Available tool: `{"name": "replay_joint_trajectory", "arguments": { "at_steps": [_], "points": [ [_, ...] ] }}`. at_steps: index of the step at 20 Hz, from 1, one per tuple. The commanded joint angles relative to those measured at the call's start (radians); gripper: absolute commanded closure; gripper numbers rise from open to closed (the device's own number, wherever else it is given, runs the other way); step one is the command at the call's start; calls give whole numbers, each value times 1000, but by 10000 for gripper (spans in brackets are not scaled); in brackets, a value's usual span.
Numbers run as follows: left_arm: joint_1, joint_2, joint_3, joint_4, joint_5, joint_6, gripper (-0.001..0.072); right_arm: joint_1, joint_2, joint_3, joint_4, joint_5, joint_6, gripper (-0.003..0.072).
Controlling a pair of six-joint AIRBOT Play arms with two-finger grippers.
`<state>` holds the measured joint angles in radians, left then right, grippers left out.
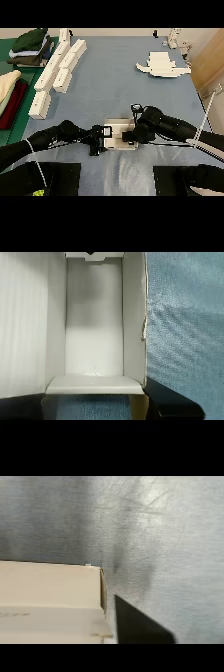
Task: Fold the box.
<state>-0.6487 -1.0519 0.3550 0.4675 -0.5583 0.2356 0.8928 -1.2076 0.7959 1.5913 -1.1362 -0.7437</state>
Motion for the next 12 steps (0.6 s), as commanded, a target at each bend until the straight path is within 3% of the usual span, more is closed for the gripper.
{"name": "replay_joint_trajectory", "arguments": {
  "at_steps": [1,2,3,7,8,9,10,12],
  "points": [
    [0,0,0,0,0,0,296,5,-7,5,-27,-25,29,565],
    [0,0,0,0,0,0,296,5,-7,5,-28,-25,28,651],
    [0,0,0,0,0,0,296,5,-8,5,-27,-25,29,679],
    [0,0,0,0,0,0,296,5,-8,5,-29,-25,29,683],
    [0,0,0,0,0,0,296,5,-8,5,-28,-25,29,640],
    [0,0,0,0,0,0,296,5,-7,5,-26,-25,29,422],
    [0,0,0,0,0,0,296,5,-7,5,-24,-25,28,305],
    [0,0,0,0,0,0,296,5,-8,5,-24,-25,29,301]
  ]
}}
